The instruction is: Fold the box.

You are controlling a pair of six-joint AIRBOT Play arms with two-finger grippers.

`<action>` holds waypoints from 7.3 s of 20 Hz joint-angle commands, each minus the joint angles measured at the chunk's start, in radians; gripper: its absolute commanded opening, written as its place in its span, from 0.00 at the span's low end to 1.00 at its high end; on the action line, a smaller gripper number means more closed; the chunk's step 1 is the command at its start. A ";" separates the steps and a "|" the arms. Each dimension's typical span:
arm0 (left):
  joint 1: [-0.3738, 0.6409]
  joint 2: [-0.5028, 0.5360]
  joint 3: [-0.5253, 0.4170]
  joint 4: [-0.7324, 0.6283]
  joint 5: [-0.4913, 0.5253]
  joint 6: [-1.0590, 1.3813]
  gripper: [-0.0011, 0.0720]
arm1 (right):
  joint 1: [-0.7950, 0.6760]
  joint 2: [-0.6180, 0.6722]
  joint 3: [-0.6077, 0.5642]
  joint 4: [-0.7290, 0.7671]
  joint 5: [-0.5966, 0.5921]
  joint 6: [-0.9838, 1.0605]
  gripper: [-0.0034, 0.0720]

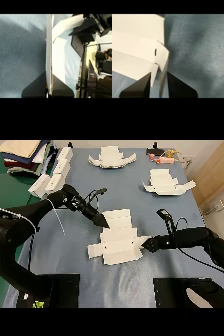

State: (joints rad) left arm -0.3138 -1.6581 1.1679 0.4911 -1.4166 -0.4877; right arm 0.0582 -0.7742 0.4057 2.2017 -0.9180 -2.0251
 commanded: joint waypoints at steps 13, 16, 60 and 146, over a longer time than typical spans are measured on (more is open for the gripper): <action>-0.042 0.097 0.010 -0.031 0.076 0.293 0.02 | 0.000 -0.001 0.115 -0.537 0.040 0.271 0.59; -0.074 0.183 -0.126 -0.035 0.226 0.378 0.02 | 0.000 -0.001 0.173 -0.539 0.039 0.299 0.61; -0.098 0.305 -0.261 0.027 0.237 0.394 0.03 | 0.000 -0.006 0.200 -0.492 0.148 0.378 0.61; -0.278 0.430 -0.423 0.097 0.542 0.467 0.03 | 0.000 -0.018 0.199 -0.434 0.098 0.377 0.35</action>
State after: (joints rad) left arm -0.5915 -1.2278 0.7441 0.5869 -0.8711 -0.0193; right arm 0.0582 -0.7914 0.6041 1.7622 -0.7906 -1.6482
